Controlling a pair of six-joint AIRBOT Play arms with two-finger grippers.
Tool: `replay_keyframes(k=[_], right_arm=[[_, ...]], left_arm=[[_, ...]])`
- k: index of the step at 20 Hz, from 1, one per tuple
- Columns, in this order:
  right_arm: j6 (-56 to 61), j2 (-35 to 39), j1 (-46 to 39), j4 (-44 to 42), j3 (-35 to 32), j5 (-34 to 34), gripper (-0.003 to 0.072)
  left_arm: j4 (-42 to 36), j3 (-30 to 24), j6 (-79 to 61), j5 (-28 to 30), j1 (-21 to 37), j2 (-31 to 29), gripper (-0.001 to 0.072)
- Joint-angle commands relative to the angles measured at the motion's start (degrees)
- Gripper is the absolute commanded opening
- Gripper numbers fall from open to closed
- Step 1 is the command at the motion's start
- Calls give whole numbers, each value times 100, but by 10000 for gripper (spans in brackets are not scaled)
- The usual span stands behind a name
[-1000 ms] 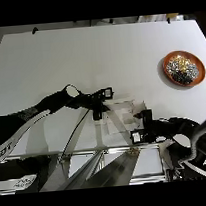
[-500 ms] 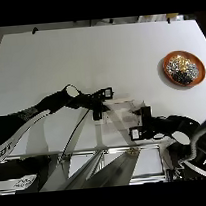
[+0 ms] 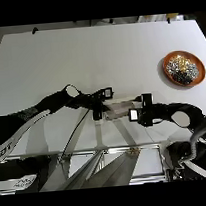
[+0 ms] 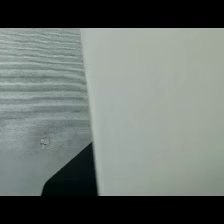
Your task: Fold the box and place the chain.
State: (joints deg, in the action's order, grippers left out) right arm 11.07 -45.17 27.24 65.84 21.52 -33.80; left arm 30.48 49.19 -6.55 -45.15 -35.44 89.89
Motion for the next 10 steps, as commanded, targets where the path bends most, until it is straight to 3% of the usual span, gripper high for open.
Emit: replay_keyframes(k=[1,4,8,10], right_arm=[[-116,-291,-315,-269,269,-227,680],[-315,-433,-498,-511,275,-625,679],[-1628,-649,-933,-1845,278,-957,680],[-2074,-802,-1189,-2120,289,-1060,680]], left_arm=[[2,0,-4,-9,0,-2,9],[2,0,-4,-11,0,-2,9],[2,0,-4,-9,0,-2,9],[4,0,-4,-9,0,-2,9]])
